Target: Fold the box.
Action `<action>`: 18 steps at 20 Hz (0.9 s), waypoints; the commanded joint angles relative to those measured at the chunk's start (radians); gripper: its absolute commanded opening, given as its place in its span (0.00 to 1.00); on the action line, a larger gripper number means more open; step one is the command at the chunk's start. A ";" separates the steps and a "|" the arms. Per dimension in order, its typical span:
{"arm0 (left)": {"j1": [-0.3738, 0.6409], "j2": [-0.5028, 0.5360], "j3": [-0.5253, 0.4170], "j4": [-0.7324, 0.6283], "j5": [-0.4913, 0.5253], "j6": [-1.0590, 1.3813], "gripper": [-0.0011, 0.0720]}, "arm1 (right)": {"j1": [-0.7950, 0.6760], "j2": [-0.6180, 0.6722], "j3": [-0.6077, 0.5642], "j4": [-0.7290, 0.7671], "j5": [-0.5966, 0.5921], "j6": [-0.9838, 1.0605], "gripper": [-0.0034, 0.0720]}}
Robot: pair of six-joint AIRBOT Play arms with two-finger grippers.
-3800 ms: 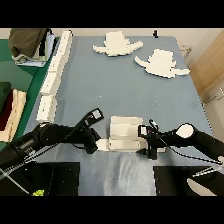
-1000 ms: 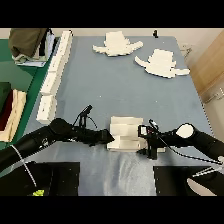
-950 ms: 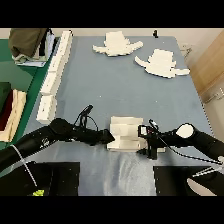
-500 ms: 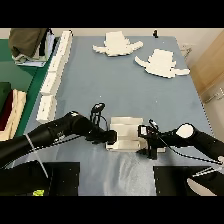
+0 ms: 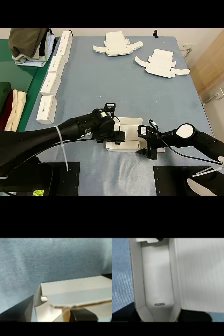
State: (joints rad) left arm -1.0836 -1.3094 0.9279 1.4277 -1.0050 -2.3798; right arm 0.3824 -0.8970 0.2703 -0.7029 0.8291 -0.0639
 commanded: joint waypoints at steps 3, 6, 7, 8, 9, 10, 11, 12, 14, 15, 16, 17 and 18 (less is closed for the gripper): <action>-0.047 -0.085 0.076 0.064 -0.086 -0.103 0.67 | 0.000 0.001 0.000 0.000 0.000 0.000 0.72; -0.057 -0.106 0.080 0.060 -0.074 -0.124 0.49 | 0.000 0.001 0.000 0.000 0.000 0.000 0.72; -0.058 -0.108 0.081 0.054 -0.056 -0.128 0.49 | -0.001 0.001 0.000 0.000 0.000 0.000 0.72; -0.058 -0.108 0.081 0.043 -0.040 -0.127 0.33 | 0.000 0.001 0.000 0.000 0.000 0.000 0.72; -0.058 -0.108 0.081 0.041 -0.026 -0.126 0.25 | 0.000 0.001 0.000 0.000 0.000 0.000 0.72; -0.058 -0.108 0.080 0.037 -0.023 -0.130 0.25 | -0.001 0.001 0.000 0.000 0.000 0.000 0.72; -0.058 -0.108 0.080 0.035 -0.025 -0.136 0.24 | 0.000 0.001 0.000 0.000 0.000 0.000 0.72; -0.058 -0.108 0.080 0.032 -0.028 -0.140 0.25 | 0.000 0.001 0.000 0.000 0.000 0.000 0.72; -0.060 -0.108 0.080 0.032 -0.034 -0.150 0.24 | 0.000 0.001 0.000 0.000 0.000 0.000 0.72; -0.063 -0.108 0.080 0.033 -0.035 -0.148 0.07 | 0.000 0.001 0.000 0.000 0.000 0.000 0.72; -0.065 -0.108 0.080 0.034 -0.034 -0.146 0.04 | 0.000 0.001 0.000 0.000 0.000 0.000 0.72; -0.070 -0.108 0.080 0.035 -0.034 -0.150 0.04 | 0.000 0.001 0.000 0.000 0.000 0.000 0.72; -0.070 -0.108 0.080 0.035 -0.035 -0.151 0.04 | 0.000 0.000 0.000 0.000 0.000 0.000 0.72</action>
